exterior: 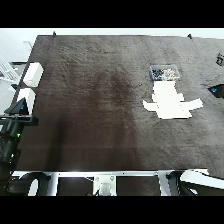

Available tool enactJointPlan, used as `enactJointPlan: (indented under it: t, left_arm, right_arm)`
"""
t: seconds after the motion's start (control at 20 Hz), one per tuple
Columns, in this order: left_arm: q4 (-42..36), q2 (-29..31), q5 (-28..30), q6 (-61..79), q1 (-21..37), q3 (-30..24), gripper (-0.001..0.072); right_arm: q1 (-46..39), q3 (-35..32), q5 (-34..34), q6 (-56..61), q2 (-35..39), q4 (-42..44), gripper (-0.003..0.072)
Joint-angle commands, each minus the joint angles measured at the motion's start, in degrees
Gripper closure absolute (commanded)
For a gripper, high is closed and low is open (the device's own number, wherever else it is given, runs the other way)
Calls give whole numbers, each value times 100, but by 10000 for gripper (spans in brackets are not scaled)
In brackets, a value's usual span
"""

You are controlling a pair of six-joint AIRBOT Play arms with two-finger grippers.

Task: Fold the box and place the chain.

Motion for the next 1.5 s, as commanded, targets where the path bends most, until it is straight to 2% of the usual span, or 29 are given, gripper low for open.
enactJointPlan:
  t: [0.0,0.2,0.3,0.6,0.75,1.0,1.45]
  left_arm:
    - [0,4,0,0,4,0,686]
    - [2,4,0,0,4,0,686]
    - [0,4,0,0,4,0,686]
    - [2,4,0,0,4,0,686]
    - [2,4,-2,0,4,0,686]
    - [0,4,0,0,4,0,686]
    - [2,4,0,2,4,0,686]
  right_arm:
    - [-573,1552,1556,422,-1106,-636,230]
    - [-509,3569,2959,741,-2704,-863,230]
    - [-420,4116,2914,787,-3265,-901,230]
    - [122,4435,2931,529,-4181,-907,231]
    - [339,4435,2938,577,-4382,-1462,231]
    - [398,4435,3292,636,-4496,-1585,231]
    - [446,4336,3928,597,-4651,-1235,264]
